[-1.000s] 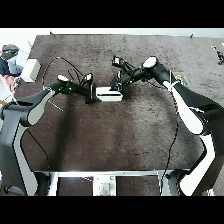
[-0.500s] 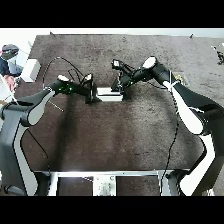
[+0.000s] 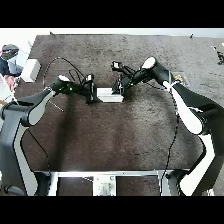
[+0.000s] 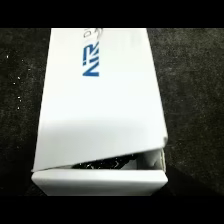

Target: Fold the box and place the chain.

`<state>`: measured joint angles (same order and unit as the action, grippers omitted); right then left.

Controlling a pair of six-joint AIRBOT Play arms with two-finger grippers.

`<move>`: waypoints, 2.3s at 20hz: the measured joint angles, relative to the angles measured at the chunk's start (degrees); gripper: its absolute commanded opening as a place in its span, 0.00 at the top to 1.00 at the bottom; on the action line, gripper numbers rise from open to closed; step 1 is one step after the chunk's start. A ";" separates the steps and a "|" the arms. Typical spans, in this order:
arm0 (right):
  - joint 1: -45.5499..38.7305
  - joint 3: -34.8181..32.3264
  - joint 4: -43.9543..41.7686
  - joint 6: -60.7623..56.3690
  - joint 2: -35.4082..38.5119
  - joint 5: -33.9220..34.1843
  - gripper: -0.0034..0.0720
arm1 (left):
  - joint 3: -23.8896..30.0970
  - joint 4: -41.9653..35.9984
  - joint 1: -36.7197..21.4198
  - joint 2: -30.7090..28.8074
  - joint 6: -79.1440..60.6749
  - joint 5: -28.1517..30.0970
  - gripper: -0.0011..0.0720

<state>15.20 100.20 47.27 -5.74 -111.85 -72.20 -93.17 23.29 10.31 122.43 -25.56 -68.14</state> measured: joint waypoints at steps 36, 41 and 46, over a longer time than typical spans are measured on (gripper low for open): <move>-1.18 -0.02 -12.90 -5.84 1.62 -0.20 0.94 | 0.00 -0.02 -0.04 -0.02 0.04 0.22 0.34; -2.62 -1.14 -16.39 -12.26 13.07 2.19 0.94 | 0.00 -0.02 -0.04 -0.02 0.02 0.22 0.34; -5.84 -16.61 -16.65 -17.90 30.62 12.90 0.94 | 0.00 -0.02 -0.04 -0.02 0.04 0.20 0.34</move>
<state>9.37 83.59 30.61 -23.64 -81.23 -59.31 -93.17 23.27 10.26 122.41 -25.52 -67.94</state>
